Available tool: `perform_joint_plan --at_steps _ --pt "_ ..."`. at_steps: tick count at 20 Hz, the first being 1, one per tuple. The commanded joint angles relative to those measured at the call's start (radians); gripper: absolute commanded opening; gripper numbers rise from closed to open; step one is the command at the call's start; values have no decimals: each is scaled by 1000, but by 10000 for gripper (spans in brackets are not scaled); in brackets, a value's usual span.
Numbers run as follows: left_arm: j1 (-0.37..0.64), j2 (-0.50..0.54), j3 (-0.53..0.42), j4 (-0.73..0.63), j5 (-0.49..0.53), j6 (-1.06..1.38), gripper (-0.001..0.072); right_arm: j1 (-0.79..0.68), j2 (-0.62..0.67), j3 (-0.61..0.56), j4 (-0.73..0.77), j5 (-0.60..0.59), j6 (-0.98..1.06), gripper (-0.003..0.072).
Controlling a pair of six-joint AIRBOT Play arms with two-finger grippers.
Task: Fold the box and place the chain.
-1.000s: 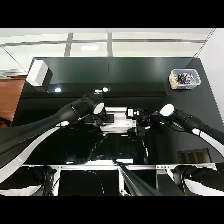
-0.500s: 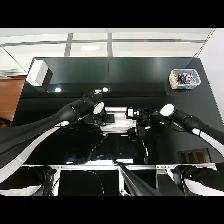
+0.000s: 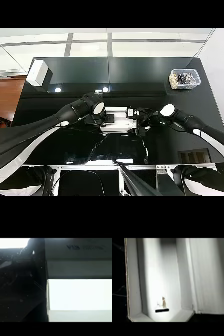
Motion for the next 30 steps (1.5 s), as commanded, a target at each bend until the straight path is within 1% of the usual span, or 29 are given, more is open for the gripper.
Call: perform_joint_plan --at_steps 1,4,8,10,11,12,13,17,21,24,30 --pt "0 0 1 16 -2 3 27 -2 40 2 -42 5 -5 659" --pt "0 0 1 17 -2 3 27 -2 87 2 -94 8 -2 659" --pt "0 0 1 16 -2 10 28 1 90 2 -82 18 -3 655" --pt "0 0 1 16 -1 11 28 1 90 2 -72 27 -2 408" --pt "0 0 1 16 -1 11 30 1 90 2 -72 47 -2 406" --pt "0 0 1 16 1 11 30 1 90 2 -72 76 -2 252" --pt "0 0 1 15 1 10 30 1 90 2 -72 95 3 201" --pt "0 0 1 15 1 10 30 1 90 2 -21 87 16 200" --pt "0 0 1 15 2 10 30 1 74 -6 110 86 16 201" --pt "0 0 1 15 7 10 31 1 46 -9 172 85 16 201" --pt "0 0 1 15 8 10 30 1 18 -9 169 77 16 199"
